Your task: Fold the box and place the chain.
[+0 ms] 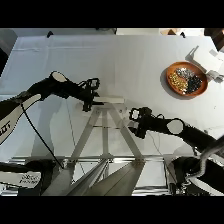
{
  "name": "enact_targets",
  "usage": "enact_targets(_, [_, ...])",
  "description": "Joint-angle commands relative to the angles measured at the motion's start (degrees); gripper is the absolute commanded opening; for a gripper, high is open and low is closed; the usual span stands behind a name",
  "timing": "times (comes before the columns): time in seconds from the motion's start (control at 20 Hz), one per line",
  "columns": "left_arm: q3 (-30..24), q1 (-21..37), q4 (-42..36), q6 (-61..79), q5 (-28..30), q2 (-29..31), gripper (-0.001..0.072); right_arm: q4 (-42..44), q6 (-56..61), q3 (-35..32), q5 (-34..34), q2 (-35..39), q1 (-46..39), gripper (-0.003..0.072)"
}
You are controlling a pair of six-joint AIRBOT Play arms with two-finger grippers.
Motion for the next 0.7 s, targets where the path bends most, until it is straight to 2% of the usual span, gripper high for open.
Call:
enact_targets(0.0, [0.0,0.0,0.0,0.0,0.0,0.0,0.0012,2.6,0.0,0.0,-0.3,-1.2,0.1,0.072])
enact_targets(0.25, [0.0,0.0,0.0,0.0,0.0,0.0,0.0012,3.9,0.0,0.0,-7.9,-3.2,5.7,0.072])
enact_targets(0.4, [0.0,0.0,0.0,0.0,0.0,0.0,0.0012,4.4,0.6,0.0,-9.2,-4.2,7.8,0.072])
enact_targets(0.65, [0.0,0.0,0.0,0.0,0.0,0.0,0.0012,14.8,0.6,0.0,-9.1,-5.0,7.9,0.072])
